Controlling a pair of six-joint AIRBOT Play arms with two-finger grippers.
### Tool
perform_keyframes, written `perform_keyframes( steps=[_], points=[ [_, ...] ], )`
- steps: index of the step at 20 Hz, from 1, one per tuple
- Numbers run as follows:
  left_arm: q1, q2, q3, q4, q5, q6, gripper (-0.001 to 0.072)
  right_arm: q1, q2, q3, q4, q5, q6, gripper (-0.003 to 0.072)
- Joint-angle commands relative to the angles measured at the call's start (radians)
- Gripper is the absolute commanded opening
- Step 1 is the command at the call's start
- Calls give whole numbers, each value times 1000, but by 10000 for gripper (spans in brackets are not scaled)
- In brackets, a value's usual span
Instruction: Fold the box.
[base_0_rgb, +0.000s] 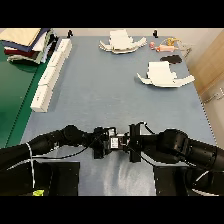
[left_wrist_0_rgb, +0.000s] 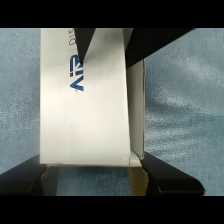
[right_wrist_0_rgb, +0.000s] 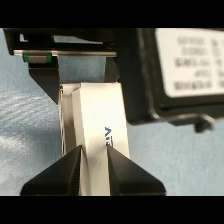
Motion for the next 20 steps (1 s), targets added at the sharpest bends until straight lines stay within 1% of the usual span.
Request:
perform_keyframes(
  steps=[1,4,5,6,10,12,13,14,15,16,17,18,20],
  points=[
    [0,1,-1,1,3,0,404,0,2,0,27,-49,0,248],
    [0,1,-1,1,3,0,404,0,12,0,33,-48,0,249],
    [0,1,-1,1,3,0,404,0,16,1,33,-48,0,331],
    [0,1,-1,1,3,0,404,0,21,2,33,-48,0,504],
    [0,1,-1,1,3,0,404,0,56,2,33,-46,1,506],
    [0,1,-1,1,3,0,404,0,93,2,33,-54,48,500],
    [0,1,-1,1,3,0,404,0,119,2,33,-65,93,409],
    [0,1,-1,1,3,0,404,-1,146,2,34,-77,138,294],
    [0,1,-1,1,3,0,404,-1,171,2,34,-91,184,167],
    [0,1,-1,1,3,0,404,-1,192,-3,37,-97,231,-6],
    [0,1,-1,1,3,0,404,-2,208,-16,45,-84,287,-1],
    [0,1,-1,1,3,0,404,-2,224,-40,60,-46,359,-1],
    [0,1,-1,1,3,0,404,-2,261,-121,108,85,474,-2]
  ],
)
